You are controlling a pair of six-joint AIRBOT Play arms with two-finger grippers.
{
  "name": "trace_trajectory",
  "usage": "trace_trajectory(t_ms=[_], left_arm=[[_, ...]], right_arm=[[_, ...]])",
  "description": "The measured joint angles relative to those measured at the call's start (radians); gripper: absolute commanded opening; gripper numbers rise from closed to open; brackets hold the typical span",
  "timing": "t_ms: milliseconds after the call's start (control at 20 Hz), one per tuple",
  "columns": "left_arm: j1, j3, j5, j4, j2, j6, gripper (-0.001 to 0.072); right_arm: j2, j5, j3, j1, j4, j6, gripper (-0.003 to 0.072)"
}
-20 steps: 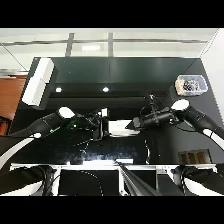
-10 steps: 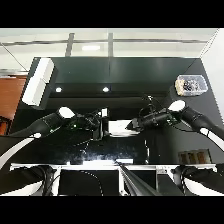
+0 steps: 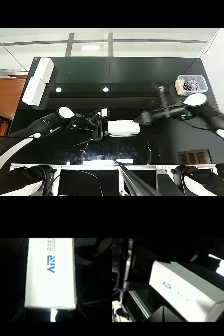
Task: Fold the box and place the chain.
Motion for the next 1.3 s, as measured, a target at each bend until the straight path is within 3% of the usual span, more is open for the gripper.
trace_trajectory(t_ms=[350, 600, 750, 1050, 1300], left_arm=[[0.013, 0.001, -0.080, 0.218, 0.137, -0.197, 0.0716], [-0.020, 0.029, -0.126, 0.286, 0.229, -0.370, 0.0710], [-0.076, 0.095, -0.108, 0.298, 0.183, -0.433, 0.0709], [-0.162, 0.269, -0.046, 0.267, -0.018, -0.483, 0.0709], [-0.187, 0.338, -0.037, 0.235, -0.105, -0.500, 0.0709]], right_arm=[[0.240, 0.153, 0.021, -0.276, -0.135, 0.047, 0.0012], [0.282, 0.132, 0.023, -0.379, -0.177, 0.054, 0.0012], [0.288, 0.092, 0.023, -0.397, -0.182, 0.055, 0.0012], [0.291, 0.068, 0.023, -0.405, -0.190, 0.057, 0.0013], [0.291, 0.064, 0.018, -0.406, -0.202, 0.053, 0.0013]])
